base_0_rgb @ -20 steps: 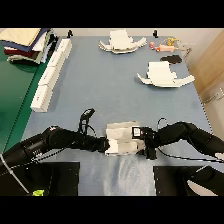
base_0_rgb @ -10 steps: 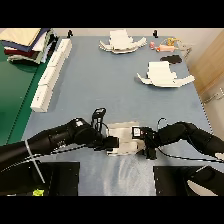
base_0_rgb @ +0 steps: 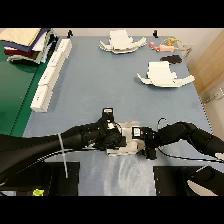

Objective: Fold the box.

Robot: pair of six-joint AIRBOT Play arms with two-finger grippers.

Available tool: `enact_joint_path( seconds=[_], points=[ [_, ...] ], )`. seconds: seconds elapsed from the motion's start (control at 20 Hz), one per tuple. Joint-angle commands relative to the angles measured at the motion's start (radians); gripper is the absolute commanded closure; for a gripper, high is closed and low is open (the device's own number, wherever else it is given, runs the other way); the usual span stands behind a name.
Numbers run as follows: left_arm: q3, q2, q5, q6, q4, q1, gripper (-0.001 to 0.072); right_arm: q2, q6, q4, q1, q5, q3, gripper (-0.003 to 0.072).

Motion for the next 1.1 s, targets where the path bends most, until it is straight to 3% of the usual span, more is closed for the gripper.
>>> enact_joint_path(
  seconds=[0.0,0.15,0.2,0.25,0.3,0.35,0.7,0.75,0.8,0.85,1.05],
  points=[
    [0.054,-0.082,-0.057,-0.102,0.025,-0.028,0.0397,0.0,0.0,0.0,0.001,0.0,0.001,0.0088],
    [0.054,-0.095,-0.058,-0.131,0.025,-0.029,0.0414,0.0,0.0,0.0,0.001,0.0,0.001,0.0088],
    [0.054,-0.095,-0.057,-0.134,0.025,-0.029,0.0488,0.0,0.0,0.0,0.001,0.0,0.001,0.0088],
    [0.054,-0.095,-0.055,-0.134,0.025,-0.029,0.0499,0.0,0.0,0.0,0.001,0.0,0.001,0.0088],
    [0.054,-0.096,-0.057,-0.132,0.025,-0.03,0.0652,0.0,0.0,0.0,0.001,0.0,0.001,0.0088],
    [0.054,-0.096,-0.056,-0.13,0.028,-0.033,0.0696,0.0,0.0,0.0,0.001,0.0,0.001,0.0089],
    [0.054,-0.095,-0.058,-0.127,0.028,-0.034,0.0693,0.0,0.0,0.0,0.001,0.0,0.001,0.0088],
    [0.054,-0.094,-0.058,-0.116,0.024,-0.034,0.0601,0.0,0.0,0.0,0.001,0.0,0.001,0.0088],
    [0.054,-0.093,-0.061,-0.109,0.024,-0.034,0.0314,0.0,0.0,0.0,0.001,0.0,0.001,0.0089],
    [0.055,-0.093,-0.065,-0.116,0.023,-0.034,0.0178,0.0,0.0,0.0,0.001,0.0,0.001,0.0089],
    [0.073,-0.092,-0.071,-0.112,0.024,-0.034,0.0179,0.0,0.0,0.0,0.001,0.0,0.001,0.0088]
  ],
)
